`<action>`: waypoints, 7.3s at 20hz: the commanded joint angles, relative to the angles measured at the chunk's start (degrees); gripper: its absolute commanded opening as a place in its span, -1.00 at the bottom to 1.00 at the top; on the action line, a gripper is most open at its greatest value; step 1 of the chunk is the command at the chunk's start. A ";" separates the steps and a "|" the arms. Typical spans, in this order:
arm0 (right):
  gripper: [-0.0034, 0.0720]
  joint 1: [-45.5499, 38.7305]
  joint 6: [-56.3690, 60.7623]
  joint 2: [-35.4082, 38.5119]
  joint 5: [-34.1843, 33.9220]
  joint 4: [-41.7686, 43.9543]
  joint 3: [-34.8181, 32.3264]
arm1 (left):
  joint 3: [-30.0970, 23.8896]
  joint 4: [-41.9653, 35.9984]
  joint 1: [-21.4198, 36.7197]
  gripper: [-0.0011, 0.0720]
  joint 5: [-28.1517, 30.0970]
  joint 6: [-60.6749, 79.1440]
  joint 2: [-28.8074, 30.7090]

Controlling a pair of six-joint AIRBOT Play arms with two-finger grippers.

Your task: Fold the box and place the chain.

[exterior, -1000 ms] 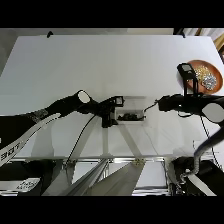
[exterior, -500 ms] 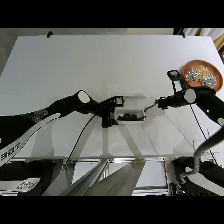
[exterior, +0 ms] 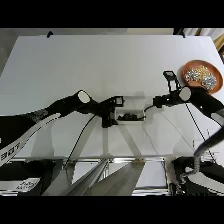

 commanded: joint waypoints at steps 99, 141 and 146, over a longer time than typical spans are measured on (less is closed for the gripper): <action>-0.57 18.53 -46.73 -1.05 25.75 16.24 16.92 | 0.02 0.02 0.00 -0.55 -1.25 0.02 0.02; -0.56 22.69 -50.66 4.04 18.69 13.42 10.56 | 0.02 0.02 0.00 -0.55 -1.25 0.02 0.02; -0.58 22.69 -50.07 6.58 18.03 11.87 10.56 | 0.02 0.02 0.00 -0.55 -1.27 0.02 0.02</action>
